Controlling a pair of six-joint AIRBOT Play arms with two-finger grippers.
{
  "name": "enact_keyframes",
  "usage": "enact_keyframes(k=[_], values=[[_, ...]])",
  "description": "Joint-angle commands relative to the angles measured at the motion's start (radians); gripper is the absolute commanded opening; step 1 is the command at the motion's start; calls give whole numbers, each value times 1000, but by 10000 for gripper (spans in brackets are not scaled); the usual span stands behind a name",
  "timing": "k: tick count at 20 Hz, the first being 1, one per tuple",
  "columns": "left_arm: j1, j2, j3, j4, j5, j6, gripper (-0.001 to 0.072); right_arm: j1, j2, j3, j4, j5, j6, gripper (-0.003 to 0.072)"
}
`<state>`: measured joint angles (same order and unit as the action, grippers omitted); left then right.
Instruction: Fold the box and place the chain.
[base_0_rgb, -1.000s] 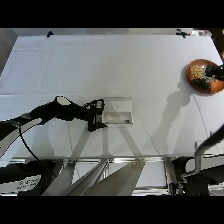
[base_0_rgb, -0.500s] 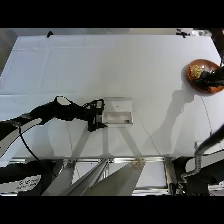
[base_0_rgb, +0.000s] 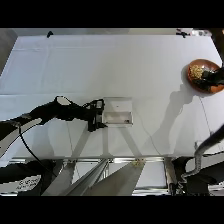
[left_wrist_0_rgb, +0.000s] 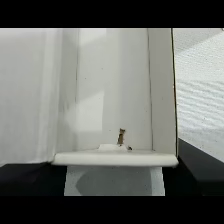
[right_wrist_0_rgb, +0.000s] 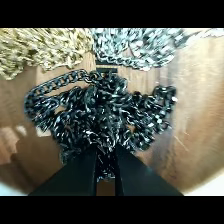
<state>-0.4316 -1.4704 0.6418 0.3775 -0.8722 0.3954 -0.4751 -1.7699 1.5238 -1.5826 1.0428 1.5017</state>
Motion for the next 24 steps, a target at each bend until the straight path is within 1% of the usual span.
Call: enact_keyframes(k=[1,4,6,9,13,18,21,24], values=[[0,1,0,0,0,0,276,-1,95,0,1,7,-34,11],[0,1,0,0,0,0,276,-1,196,0,10,51,-64,11],[0,1,0,0,0,0,276,0,252,0,34,109,-100,11],[0,1,0,0,0,0,276,0,317,0,94,191,-132,10],[0,1,0,0,0,0,276,0,418,-1,245,289,-195,10],[0,1,0,0,0,0,276,0,539,-1,316,425,-213,10],[0,1,0,0,0,0,276,0,621,-2,413,454,-225,10],[0,1,0,0,0,0,276,8,681,-11,432,521,-224,10]])
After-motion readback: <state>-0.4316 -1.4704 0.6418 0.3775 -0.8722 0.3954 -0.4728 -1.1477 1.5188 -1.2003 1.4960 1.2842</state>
